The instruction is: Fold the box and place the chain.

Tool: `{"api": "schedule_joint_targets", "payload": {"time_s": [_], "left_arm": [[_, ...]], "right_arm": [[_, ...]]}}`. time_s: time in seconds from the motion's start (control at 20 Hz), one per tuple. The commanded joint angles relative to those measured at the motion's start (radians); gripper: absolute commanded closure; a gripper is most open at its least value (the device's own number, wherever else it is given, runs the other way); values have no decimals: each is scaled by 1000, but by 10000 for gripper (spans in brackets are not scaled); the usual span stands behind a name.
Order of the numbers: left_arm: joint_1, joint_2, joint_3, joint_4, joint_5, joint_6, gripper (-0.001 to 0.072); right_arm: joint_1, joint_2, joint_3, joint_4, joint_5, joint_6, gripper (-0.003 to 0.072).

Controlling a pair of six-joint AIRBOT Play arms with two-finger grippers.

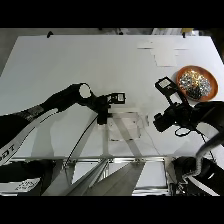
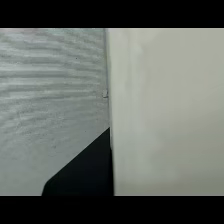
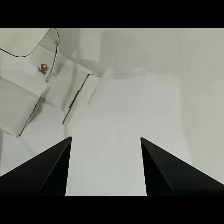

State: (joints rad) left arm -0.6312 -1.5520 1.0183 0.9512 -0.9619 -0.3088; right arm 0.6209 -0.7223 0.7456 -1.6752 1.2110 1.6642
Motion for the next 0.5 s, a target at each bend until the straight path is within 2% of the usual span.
{"api": "schedule_joint_targets", "payload": {"time_s": [0.0, 0.45], "left_arm": [[0, -5, 0, 11, -7, -6, 708], [0, -5, 0, 10, -8, -6, 699]], "right_arm": [[1, 1, 0, 0, 0, 0, 199], [1, 1, 0, 0, 0, -1, 201]]}}
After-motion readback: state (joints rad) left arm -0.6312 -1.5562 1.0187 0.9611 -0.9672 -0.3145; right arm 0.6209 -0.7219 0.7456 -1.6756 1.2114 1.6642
